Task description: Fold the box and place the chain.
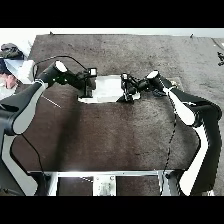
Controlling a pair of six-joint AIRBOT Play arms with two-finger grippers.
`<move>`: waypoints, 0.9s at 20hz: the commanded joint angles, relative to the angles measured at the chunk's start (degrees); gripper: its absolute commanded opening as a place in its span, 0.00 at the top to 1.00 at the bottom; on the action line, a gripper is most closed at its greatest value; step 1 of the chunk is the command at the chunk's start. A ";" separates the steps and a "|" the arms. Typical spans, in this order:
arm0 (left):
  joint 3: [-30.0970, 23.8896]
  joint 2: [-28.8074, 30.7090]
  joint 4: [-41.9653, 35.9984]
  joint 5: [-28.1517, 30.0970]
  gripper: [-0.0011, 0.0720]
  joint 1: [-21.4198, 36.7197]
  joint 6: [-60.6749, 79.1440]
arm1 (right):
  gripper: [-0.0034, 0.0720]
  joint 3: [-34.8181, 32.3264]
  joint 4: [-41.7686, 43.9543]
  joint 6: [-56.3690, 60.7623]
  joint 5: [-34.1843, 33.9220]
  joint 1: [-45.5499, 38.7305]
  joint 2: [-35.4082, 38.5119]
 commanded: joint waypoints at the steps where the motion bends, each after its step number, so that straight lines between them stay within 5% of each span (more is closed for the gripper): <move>1: -0.15 -1.38 1.31 0.63 0.01 -1.42 0.07 | 0.46 0.04 0.02 0.02 0.00 0.02 -0.02; 4: -0.15 -1.70 1.25 0.61 0.03 -1.88 -1.05 | 0.46 0.04 0.02 0.02 0.02 0.02 -0.02; 7: -0.15 -1.70 1.31 0.44 0.35 -1.86 -1.88 | 0.46 0.04 0.02 0.02 0.02 0.02 -0.02; 10: -0.15 -1.70 1.25 -1.55 0.36 -1.88 -4.35 | 0.46 0.04 0.00 0.02 0.02 0.02 -0.02; 11: -0.15 -1.70 1.25 -2.54 0.56 -1.88 -4.72 | 0.46 0.04 0.02 0.02 0.02 0.02 -0.02; 13: -0.15 -1.70 1.16 -2.97 0.68 -1.88 -5.55 | 0.46 0.04 0.02 0.02 0.02 0.02 -0.02; 18: -0.15 -1.70 -4.24 -2.64 0.68 -1.88 -5.27 | 0.46 0.04 0.02 0.02 0.02 0.02 -0.02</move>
